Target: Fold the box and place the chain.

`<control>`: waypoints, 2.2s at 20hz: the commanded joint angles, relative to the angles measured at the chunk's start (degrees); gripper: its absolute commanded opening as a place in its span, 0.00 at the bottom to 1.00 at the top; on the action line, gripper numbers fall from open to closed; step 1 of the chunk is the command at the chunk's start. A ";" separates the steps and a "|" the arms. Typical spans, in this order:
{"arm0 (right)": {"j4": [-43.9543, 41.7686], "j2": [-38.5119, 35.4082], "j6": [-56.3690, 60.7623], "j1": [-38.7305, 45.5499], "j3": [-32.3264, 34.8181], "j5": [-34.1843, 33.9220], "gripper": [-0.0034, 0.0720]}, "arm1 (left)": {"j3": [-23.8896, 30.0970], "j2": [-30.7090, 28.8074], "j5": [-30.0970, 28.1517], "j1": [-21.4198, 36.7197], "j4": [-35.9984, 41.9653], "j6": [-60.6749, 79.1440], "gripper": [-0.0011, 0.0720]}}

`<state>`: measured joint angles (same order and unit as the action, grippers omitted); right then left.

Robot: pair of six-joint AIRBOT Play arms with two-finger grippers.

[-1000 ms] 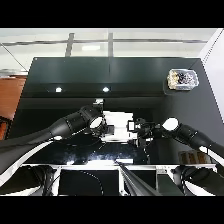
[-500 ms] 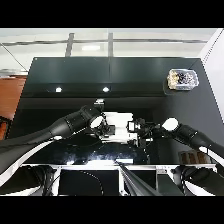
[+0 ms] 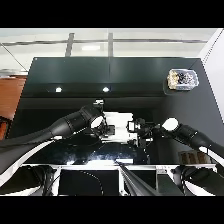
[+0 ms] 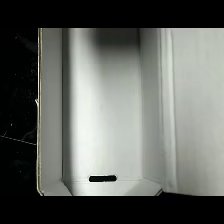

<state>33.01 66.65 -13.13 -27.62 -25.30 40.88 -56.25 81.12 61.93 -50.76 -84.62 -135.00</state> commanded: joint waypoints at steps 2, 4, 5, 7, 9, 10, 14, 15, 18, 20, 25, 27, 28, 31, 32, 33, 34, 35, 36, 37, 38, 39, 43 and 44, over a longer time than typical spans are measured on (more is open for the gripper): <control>-0.02 0.04 0.02 -0.02 0.02 -0.02 0.75 | -0.07 0.28 -0.13 -0.02 -0.85 -0.50 0.49; -0.02 0.04 0.02 -0.02 0.02 -0.02 0.75 | -0.07 0.70 -0.07 -0.02 -0.68 -0.50 0.49; -0.02 0.04 0.02 -0.02 0.02 -0.02 0.75 | -0.07 0.85 -0.09 -0.02 -0.61 -0.50 0.49; -0.02 0.04 0.02 -0.02 0.02 -0.02 0.75 | -0.07 0.96 -0.17 -0.02 -0.63 -0.48 0.44; -0.02 0.04 0.02 -0.02 0.02 -0.02 0.75 | -0.07 0.96 -0.39 -0.02 -0.63 -0.46 0.38; -0.02 0.04 0.02 -0.02 0.02 -0.02 0.75 | -0.07 0.98 -0.57 -0.02 -0.61 -0.46 0.38; -0.02 0.04 0.02 -0.02 0.02 -0.02 0.75 | -0.07 1.42 -1.05 -0.02 -0.59 -0.48 0.38; -0.02 0.04 0.02 -0.02 0.02 -0.02 0.75 | -0.07 1.62 -1.05 -0.02 -0.57 -0.48 0.38; -0.02 0.04 0.02 -0.02 0.02 -0.02 0.75 | -0.07 1.73 -1.27 -0.02 -0.42 -0.48 0.34; -0.02 0.04 0.02 -0.02 0.02 -0.02 0.75 | -0.07 1.73 -1.29 -0.02 -0.42 -0.46 0.12; -0.04 0.04 0.04 -0.02 0.02 -0.04 0.75 | -0.07 1.73 -1.31 -0.02 -0.37 -0.46 0.05; -0.04 0.04 0.02 -0.02 0.02 -0.04 0.75 | -0.07 1.73 -1.33 -0.02 -0.33 -0.46 0.05; -0.04 0.04 0.04 -0.02 0.02 -0.04 0.75 | -0.09 1.73 -1.33 -0.02 -0.35 -0.46 0.06; -0.02 0.04 0.02 -0.02 0.02 -0.04 0.75 | -0.09 1.73 -1.29 -0.02 -0.35 -0.46 0.06; -0.04 0.04 0.04 -0.02 0.02 -0.04 0.75 | -0.09 1.73 -1.29 -0.02 -0.35 -0.46 0.06; -0.02 0.04 0.04 -0.02 0.02 -0.04 0.75 | -0.09 1.73 -1.29 -0.02 -0.35 -0.46 0.06; -0.02 0.04 0.02 -0.02 0.02 -0.04 0.75 | -0.09 1.73 -1.31 -0.02 -0.31 -0.46 0.05; -0.04 0.04 0.02 -0.02 0.02 -0.02 0.75 | -0.09 1.73 -1.31 -0.02 -0.33 -0.46 0.05; -0.02 0.04 0.02 0.00 0.02 0.02 0.78 | -0.09 1.73 -1.31 -0.02 -0.33 -0.46 0.05; -0.02 0.02 0.02 0.00 0.02 -0.09 0.78 | -0.09 1.73 -1.25 -0.02 -0.37 -0.46 0.05; 0.02 0.00 0.04 0.15 0.00 -1.14 0.79 | -0.09 1.73 -1.25 -0.02 -0.37 -0.46 0.05; 0.02 -0.37 0.11 0.57 -0.04 -1.51 1.00 | -0.09 1.73 -1.18 -0.02 -0.37 -0.46 0.05; 2.97 -6.58 3.76 3.54 -0.04 0.33 0.99 | -0.09 1.73 -0.74 0.00 -0.42 -0.46 0.05; 5.62 -8.55 4.39 4.24 -0.04 2.47 0.99 | -0.09 1.73 -0.52 0.02 -0.46 -0.44 0.05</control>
<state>34.63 62.13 -11.22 -25.12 -25.28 40.95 -56.29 82.83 60.18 -50.76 -84.93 -135.76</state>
